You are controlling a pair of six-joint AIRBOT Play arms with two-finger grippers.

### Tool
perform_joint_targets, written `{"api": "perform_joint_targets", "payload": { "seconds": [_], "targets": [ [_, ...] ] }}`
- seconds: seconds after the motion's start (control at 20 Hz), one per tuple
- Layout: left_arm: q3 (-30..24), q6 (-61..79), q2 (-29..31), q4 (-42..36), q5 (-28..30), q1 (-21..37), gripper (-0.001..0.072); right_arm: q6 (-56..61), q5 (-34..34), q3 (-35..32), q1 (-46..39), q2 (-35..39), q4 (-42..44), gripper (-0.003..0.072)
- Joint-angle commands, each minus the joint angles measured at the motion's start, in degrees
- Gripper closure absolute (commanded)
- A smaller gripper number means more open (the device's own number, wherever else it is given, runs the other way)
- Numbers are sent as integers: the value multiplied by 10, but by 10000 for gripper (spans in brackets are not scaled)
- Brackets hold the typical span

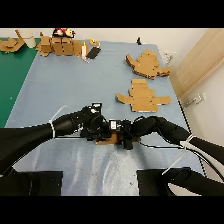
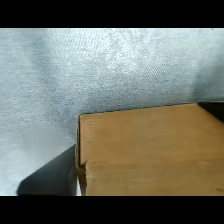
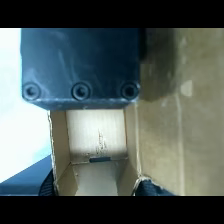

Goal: Fold the box.

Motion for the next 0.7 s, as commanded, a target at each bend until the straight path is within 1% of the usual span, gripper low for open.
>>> {"api": "perform_joint_targets", "payload": {
  "seconds": [0.0, 0.05, 0.1, 0.15, 0.2, 0.55, 0.6, 0.65],
  "targets": [
    [3, -7, -5, 3, -12, 0, 532, 0, 0, 0, 0, 0, 0, 246],
    [3, -7, -5, 3, -12, 0, 638, 0, 0, 0, 0, 0, 0, 246],
    [3, -6, -5, 2, -11, 0, 671, 0, 0, 0, 0, 0, 0, 246],
    [3, -6, -5, 2, -8, 0, 671, 0, 0, 0, 0, 0, 0, 246],
    [2, -6, -5, 2, -8, 0, 700, 0, 0, 0, 0, 0, 0, 246],
    [3, -6, -5, -2, -9, 0, 696, 0, 0, 0, 0, 0, 0, 246],
    [3, -2, -5, -2, -8, 0, 540, 0, 0, 0, 0, 0, 0, 246],
    [3, -3, -5, -3, -8, 0, 197, 0, 0, 0, 0, 0, 0, 246]
  ]
}}
